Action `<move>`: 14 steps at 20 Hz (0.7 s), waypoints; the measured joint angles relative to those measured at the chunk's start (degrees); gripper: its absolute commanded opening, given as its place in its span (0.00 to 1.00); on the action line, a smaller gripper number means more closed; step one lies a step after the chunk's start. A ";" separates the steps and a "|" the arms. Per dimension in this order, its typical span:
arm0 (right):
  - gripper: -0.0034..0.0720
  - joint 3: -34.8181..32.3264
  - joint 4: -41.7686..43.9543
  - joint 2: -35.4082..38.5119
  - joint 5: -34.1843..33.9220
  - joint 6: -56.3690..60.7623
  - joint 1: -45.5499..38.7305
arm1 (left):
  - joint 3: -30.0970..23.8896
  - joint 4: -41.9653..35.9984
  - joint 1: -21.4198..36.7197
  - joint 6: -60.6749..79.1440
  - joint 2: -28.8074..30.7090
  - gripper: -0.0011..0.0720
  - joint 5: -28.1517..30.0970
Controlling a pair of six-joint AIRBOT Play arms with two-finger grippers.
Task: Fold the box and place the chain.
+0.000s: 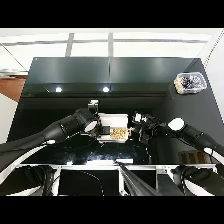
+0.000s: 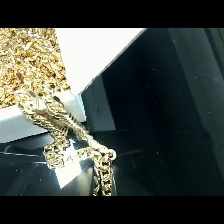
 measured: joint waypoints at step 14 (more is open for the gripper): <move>0.12 6.29 -2.40 11.85 11.87 21.97 -2.03 | 0.02 -0.02 0.00 -0.02 0.00 0.06 -0.79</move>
